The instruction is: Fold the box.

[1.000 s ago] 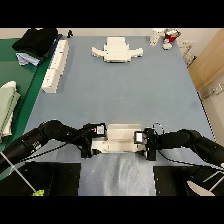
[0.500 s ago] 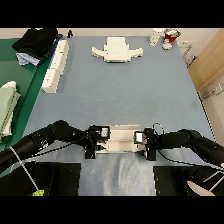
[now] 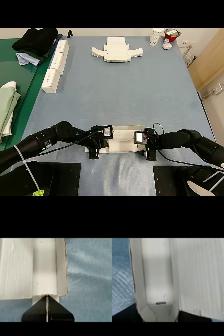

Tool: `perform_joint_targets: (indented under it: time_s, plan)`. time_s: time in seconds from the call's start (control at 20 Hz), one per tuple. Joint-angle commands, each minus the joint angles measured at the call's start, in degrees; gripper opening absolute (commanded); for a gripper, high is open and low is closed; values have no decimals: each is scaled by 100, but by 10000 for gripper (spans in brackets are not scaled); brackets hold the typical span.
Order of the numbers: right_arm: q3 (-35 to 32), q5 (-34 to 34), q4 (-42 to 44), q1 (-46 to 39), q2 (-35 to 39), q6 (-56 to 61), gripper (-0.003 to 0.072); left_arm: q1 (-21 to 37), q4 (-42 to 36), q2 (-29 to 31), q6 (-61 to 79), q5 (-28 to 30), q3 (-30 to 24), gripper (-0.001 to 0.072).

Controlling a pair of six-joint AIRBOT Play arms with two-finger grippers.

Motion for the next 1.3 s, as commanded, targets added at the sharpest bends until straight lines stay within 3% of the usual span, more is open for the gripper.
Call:
perform_joint_targets:
  time_s: [0.0, 0.25, 0.3, 0.35, 0.4, 0.6, 0.65, 0.7, 0.75, 1.25]
  plan:
    - [4, 0, 0, 0, -2, 2, 523, -68, -356, -136, 98, 138, 46, 43]
    - [4, 0, -2, 0, -2, 0, 524, -68, -367, -291, 96, 162, 46, 47]
    - [4, 0, -2, 0, -2, 2, 524, -68, -367, -291, 94, 160, 46, 163]
    - [4, 0, -2, 0, -2, 2, 524, -68, -374, -293, 90, 160, 46, 374]
    - [4, 0, -11, 0, -2, 2, 524, -68, -374, -293, 44, 160, 46, 428]
    - [4, 0, -13, 0, -2, 2, 523, -68, -374, -293, 44, 155, 46, 427]
    - [4, 0, -15, 0, -2, 0, 524, -68, -374, -293, 44, 155, 46, 425]
    - [4, 0, -13, 0, -2, 2, 524, -68, -369, -291, 0, 151, 46, 261]
    - [4, 0, -13, 0, -2, 2, 524, -68, -348, -291, -4, 133, 46, 17]
    - [4, 0, -15, 0, -2, 2, 523, -68, -225, -280, -422, 63, 46, 13]
